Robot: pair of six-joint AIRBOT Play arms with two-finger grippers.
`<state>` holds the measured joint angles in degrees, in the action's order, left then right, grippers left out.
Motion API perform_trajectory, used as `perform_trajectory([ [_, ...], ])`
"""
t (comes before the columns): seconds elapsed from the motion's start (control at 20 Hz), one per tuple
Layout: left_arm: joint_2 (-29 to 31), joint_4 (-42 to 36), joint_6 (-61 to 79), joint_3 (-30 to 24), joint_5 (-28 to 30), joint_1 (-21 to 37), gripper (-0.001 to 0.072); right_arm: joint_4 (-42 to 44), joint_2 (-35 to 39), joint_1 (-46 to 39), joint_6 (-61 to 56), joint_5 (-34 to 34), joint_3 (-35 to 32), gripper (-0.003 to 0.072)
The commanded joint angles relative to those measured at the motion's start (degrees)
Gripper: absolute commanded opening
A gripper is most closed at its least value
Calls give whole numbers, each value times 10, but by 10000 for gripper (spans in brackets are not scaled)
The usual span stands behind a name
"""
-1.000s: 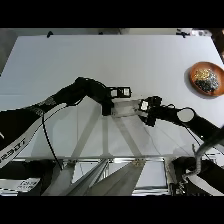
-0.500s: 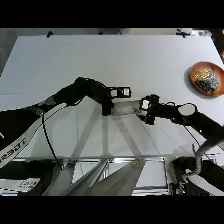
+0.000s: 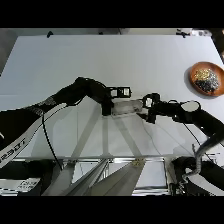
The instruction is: Fold the box and place the chain.
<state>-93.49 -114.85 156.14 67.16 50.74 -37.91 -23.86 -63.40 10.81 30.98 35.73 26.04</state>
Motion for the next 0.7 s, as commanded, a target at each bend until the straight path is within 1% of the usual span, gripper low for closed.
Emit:
perform_trajectory([
  [0.0, 0, 0, 0, 1, 0, 0, 16, 11, -11, -8, 27, 26, 1, 659],
  [0.2, 0, 0, 0, 1, 0, 0, 16, 21, -37, -8, 47, 28, 3, 659],
  [0.3, 0, 0, 0, 1, 0, 0, 16, 21, -53, -8, 51, 39, 15, 659],
  [0.65, 0, 0, 0, 1, 0, 0, 16, 18, -66, -6, 52, 49, 25, 653],
])
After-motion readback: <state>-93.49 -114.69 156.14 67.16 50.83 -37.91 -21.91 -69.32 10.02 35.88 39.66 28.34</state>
